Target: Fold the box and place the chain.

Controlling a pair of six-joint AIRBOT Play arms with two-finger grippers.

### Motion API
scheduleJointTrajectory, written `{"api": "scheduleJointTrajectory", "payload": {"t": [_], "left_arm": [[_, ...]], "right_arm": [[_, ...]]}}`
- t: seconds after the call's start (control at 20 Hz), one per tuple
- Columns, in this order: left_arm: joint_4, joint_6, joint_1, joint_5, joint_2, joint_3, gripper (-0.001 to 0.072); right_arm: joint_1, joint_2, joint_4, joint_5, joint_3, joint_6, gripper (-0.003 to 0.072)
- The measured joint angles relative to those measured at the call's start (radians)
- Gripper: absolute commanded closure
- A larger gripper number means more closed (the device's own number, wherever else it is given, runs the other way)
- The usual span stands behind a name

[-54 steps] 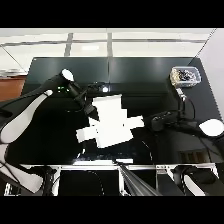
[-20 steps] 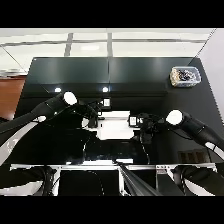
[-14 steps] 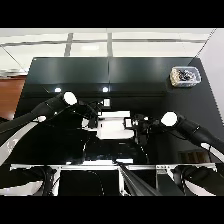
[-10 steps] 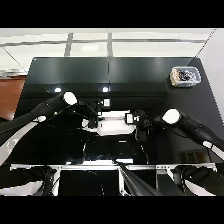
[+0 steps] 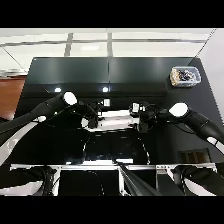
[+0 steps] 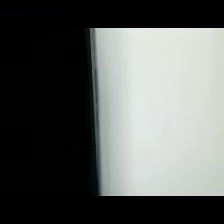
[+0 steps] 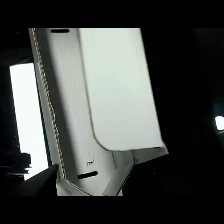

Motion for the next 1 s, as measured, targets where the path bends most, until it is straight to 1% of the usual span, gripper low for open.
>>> {"api": "scheduleJointTrajectory", "payload": {"t": [0.2,0.4,0.65,1.0], "left_arm": [[0.004,0.000,-0.001,-0.005,0.000,0.007,0.0678],[0.014,0.001,-0.001,-0.009,-0.001,0.019,0.0678],[0.021,0.004,-0.001,-0.029,-0.003,0.024,0.0679],[0.020,-0.003,-0.001,-0.050,-0.004,0.024,0.0679]], "right_arm": [[-0.010,-0.031,0.082,0.021,0.000,-0.059,0.0060],[-0.006,-0.071,0.111,0.077,-0.006,-0.081,0.0059],[0.024,-0.125,0.118,0.089,-0.012,-0.103,0.0060],[0.035,-0.177,0.084,0.054,-0.013,-0.092,0.0060]]}}
